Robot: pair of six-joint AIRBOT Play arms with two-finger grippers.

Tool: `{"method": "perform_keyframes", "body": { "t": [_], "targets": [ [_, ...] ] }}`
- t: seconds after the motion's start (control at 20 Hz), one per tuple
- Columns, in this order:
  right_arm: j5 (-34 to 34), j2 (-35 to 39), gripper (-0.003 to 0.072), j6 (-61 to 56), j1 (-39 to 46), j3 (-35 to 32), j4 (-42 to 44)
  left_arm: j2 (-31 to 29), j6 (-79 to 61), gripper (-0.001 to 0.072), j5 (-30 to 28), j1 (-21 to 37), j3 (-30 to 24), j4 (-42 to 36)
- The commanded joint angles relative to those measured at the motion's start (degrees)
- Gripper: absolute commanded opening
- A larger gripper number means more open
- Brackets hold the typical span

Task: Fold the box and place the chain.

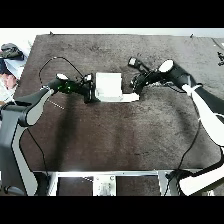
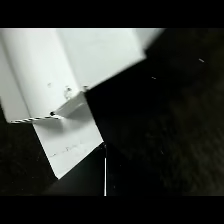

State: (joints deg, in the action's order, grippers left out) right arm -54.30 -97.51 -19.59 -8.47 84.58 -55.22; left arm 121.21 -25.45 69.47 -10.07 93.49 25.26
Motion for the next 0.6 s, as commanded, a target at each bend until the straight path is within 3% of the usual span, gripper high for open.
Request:
{"method": "perform_keyframes", "body": {
  "t": [0.0,0.2,0.55],
  "targets": [
    [-0.66,2.89,0.0012,-21.20,3.76,0.04,-1.14,-0.02,-0.04,0.0345,-0.02,0.04,0.00,0.02],
    [-1.40,2.84,0.0011,-32.68,9.51,-3.15,-0.87,-0.02,-0.07,0.0344,-0.11,0.04,0.00,0.07],
    [-2.10,-0.55,0.0011,-32.85,13.18,-8.39,8.28,-0.02,-0.07,0.0344,-0.28,0.04,0.00,0.50]
  ]
}}
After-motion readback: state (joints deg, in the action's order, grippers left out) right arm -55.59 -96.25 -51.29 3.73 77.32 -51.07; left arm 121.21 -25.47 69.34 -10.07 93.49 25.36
